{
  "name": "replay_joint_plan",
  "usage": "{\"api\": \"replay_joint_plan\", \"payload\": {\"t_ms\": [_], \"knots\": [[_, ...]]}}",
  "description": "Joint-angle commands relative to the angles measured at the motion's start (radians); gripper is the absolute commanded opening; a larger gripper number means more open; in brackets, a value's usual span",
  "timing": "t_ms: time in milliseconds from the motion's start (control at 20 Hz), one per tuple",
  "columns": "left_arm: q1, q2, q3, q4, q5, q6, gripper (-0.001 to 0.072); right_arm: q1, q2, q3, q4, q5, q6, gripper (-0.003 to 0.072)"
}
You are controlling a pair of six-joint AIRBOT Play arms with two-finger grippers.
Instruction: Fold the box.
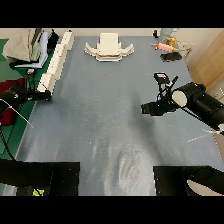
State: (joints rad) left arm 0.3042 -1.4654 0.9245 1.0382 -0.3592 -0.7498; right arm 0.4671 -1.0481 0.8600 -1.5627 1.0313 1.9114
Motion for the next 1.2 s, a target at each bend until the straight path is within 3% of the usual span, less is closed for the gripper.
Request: {"api": "replay_joint_plan", "payload": {"t_ms": [0,850,900,950,1000,1150], "knots": [[-0.002,-0.006,0.003,-0.006,0.014,0.002,0.0431,0.000,-0.001,0.001,0.000,0.000,0.000,0.0006],[-0.012,-0.029,0.003,-0.046,0.034,0.002,0.0434,0.000,-0.001,0.001,0.000,0.000,0.000,0.0006],[-0.012,-0.031,0.003,-0.047,0.034,0.002,0.0448,0.000,-0.001,0.001,0.000,0.000,0.000,0.0006],[-0.012,-0.032,0.003,-0.047,0.035,0.002,0.0645,0.000,-0.001,0.001,0.000,0.000,0.000,0.0006],[-0.011,-0.032,0.003,-0.047,0.035,0.001,0.0696,0.000,-0.001,0.001,0.000,0.000,0.000,0.0006],[-0.009,-0.031,0.003,-0.043,0.030,0.002,0.0697,0.000,-0.001,0.001,0.000,0.000,0.000,0.0006]]}}
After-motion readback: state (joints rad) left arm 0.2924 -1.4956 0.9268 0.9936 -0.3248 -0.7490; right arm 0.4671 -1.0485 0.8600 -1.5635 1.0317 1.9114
